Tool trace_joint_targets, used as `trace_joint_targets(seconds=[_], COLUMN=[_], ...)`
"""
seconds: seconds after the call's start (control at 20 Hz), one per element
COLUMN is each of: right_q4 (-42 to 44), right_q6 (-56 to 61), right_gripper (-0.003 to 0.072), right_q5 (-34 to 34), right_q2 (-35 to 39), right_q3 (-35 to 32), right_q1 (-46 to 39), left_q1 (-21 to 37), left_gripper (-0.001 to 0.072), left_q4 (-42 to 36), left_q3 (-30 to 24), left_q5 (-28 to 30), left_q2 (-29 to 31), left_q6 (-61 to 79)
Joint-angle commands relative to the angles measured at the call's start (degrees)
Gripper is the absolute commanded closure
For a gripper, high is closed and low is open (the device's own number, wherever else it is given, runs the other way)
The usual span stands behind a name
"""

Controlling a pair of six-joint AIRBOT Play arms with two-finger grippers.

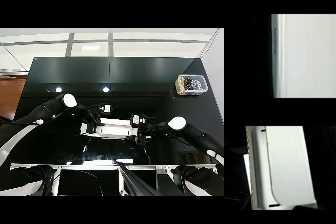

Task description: Fold the box and place the chain.

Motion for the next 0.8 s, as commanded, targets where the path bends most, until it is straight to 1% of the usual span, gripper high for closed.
trace_joint_targets(seconds=[0.0, 0.5, 0.75], right_q4=[0.48, 0.33, -0.13], right_q6=[-3.28, -4.52, -3.15], right_gripper=[0.0044, 0.0044, 0.0044], right_q5=[0.02, -0.48, -2.05], right_q2=[-2.93, -4.59, -4.87], right_q3=[0.00, 0.02, 0.24], right_q1=[-0.11, -0.11, 0.48], left_q1=[-0.02, -0.04, -0.02], left_gripper=[0.0686, 0.0686, 0.0686], left_q4=[-0.02, -0.02, -0.02], left_q3=[0.02, 0.02, 0.02], left_q5=[0.15, 0.13, 0.13], left_q2=[0.04, 0.04, 0.04], left_q6=[-0.02, -0.02, -0.02])
